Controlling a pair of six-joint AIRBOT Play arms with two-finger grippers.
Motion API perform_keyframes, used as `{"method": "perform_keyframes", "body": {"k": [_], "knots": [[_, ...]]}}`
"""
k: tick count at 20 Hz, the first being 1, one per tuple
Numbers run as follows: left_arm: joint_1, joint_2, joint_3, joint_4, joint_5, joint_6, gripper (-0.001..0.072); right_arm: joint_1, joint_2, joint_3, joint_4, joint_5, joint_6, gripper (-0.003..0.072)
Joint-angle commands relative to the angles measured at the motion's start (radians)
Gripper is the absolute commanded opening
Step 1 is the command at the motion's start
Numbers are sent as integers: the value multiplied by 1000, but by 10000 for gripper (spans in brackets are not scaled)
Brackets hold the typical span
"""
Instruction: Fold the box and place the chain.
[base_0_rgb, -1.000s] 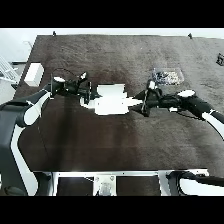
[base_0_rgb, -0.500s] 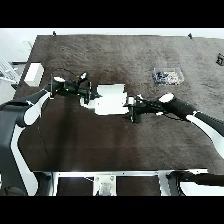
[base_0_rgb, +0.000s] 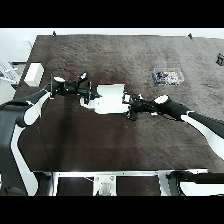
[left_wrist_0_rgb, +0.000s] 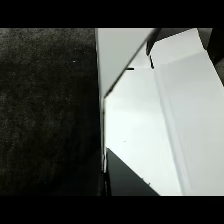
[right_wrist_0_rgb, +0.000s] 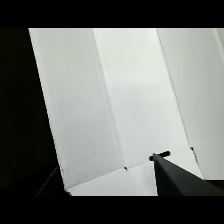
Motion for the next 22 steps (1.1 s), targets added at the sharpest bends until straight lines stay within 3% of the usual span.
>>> {"method": "perform_keyframes", "body": {"k": [1,5,14,22], "knots": [[0,-1,1,0,0,0,22,-3,14,21,80,-55,2,619],[0,-1,1,0,0,0,22,-23,79,39,83,-48,10,618],[0,-1,1,-2,0,0,22,-50,5,89,79,-2,7,618],[0,-1,1,-3,0,0,22,-131,-71,190,69,236,-7,618]]}}
